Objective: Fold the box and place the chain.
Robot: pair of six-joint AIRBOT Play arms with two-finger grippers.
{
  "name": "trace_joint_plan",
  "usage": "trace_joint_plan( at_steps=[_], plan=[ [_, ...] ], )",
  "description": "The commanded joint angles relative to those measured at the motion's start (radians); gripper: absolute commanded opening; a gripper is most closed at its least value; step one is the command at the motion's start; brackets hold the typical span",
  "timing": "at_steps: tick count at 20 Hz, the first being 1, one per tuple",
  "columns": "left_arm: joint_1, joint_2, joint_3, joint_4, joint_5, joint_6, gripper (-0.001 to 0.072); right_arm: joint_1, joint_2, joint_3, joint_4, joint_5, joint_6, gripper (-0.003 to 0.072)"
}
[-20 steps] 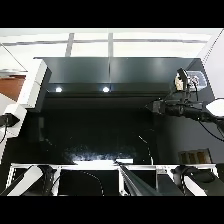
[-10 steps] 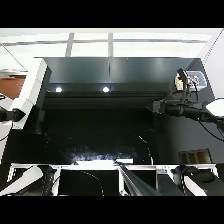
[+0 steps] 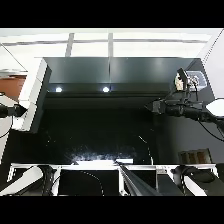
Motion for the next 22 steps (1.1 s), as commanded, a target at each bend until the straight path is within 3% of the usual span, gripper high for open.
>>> trace_joint_plan(
  at_steps=[1,3,4,6,8,10,14,17,19,22],
  plan=[
    [-0.039,0.048,0.01,-0.08,-0.006,-0.09,0.0709,0.0,0.001,0.001,0.004,0.007,0.011,0.0033],
    [-0.102,0.085,0.016,-0.077,-0.015,-0.183,0.0666,0.0,0.001,0.005,0.0,0.006,0.01,0.0034],
    [-0.142,0.106,0.022,-0.077,-0.016,-0.229,0.0572,0.0,0.001,0.016,-0.006,0.008,0.01,0.0042],
    [-0.248,0.156,0.045,-0.079,-0.035,-0.302,0.0042,0.0,0.001,0.082,-0.009,0.06,0.011,0.0042],
    [-0.391,0.206,0.077,-0.079,-0.041,-0.304,0.003,0.006,0.002,0.195,-0.076,0.132,0.015,0.0042],
    [-0.55,0.259,0.085,-0.077,-0.006,-0.364,0.0029,0.035,0.02,0.285,-0.281,0.118,0.146,0.0042],
    [-0.801,0.315,0.017,0.026,0.072,-0.546,0.0029,0.198,0.052,0.21,-0.847,0.002,0.507,0.0042],
    [-0.856,0.378,-0.131,0.046,0.172,-0.608,0.003,0.304,0.051,0.047,-1.094,-0.174,0.726,0.0042],
    [-0.845,0.429,-0.189,0.043,0.206,-0.641,0.0031,0.306,0.051,0.0,-1.097,-0.215,0.747,0.0043],
    [-0.836,0.459,-0.195,0.069,0.209,-0.637,0.0032,0.306,0.051,-0.004,-1.097,-0.214,0.747,0.0041]
  ],
)
